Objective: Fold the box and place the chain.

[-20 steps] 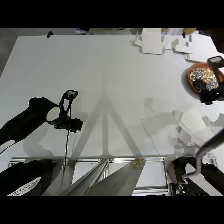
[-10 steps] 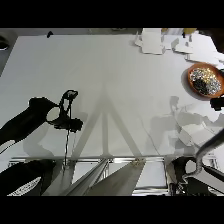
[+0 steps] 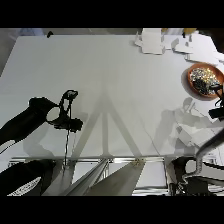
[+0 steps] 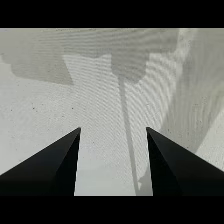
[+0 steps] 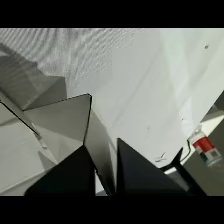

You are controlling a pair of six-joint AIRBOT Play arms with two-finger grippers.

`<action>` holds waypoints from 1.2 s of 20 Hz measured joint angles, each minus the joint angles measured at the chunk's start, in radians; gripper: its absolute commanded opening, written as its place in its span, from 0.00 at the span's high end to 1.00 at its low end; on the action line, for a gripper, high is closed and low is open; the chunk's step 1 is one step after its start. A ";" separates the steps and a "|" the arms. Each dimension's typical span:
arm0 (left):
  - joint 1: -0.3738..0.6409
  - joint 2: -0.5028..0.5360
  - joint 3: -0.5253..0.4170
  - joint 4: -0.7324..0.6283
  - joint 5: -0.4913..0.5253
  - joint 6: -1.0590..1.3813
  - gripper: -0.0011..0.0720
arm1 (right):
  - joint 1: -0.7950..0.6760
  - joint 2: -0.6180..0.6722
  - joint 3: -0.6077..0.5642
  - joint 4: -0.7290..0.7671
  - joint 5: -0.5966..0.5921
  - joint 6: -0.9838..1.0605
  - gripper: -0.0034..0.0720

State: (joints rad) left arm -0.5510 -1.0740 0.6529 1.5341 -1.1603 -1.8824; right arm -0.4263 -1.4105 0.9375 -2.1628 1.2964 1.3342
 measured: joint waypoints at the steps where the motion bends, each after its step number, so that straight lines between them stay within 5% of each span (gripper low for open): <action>1: 0.000 0.000 0.000 0.000 0.000 0.000 0.36 | 0.000 -0.006 0.000 -0.003 0.018 -0.001 0.93; 6: 0.000 0.000 0.000 0.000 0.000 0.000 0.36 | 0.032 0.001 0.000 0.048 0.076 0.013 0.93; 11: 0.000 0.000 0.000 0.000 0.000 0.000 0.36 | 0.171 0.176 -0.022 0.324 0.080 -0.002 0.93; 18: 0.000 0.000 0.000 0.000 0.000 0.000 0.36 | 0.438 0.574 -0.303 0.765 -0.177 -0.021 0.93; 24: 0.000 0.000 0.000 0.000 0.002 -0.002 0.36 | 0.642 0.706 -0.455 0.877 -0.321 0.045 0.93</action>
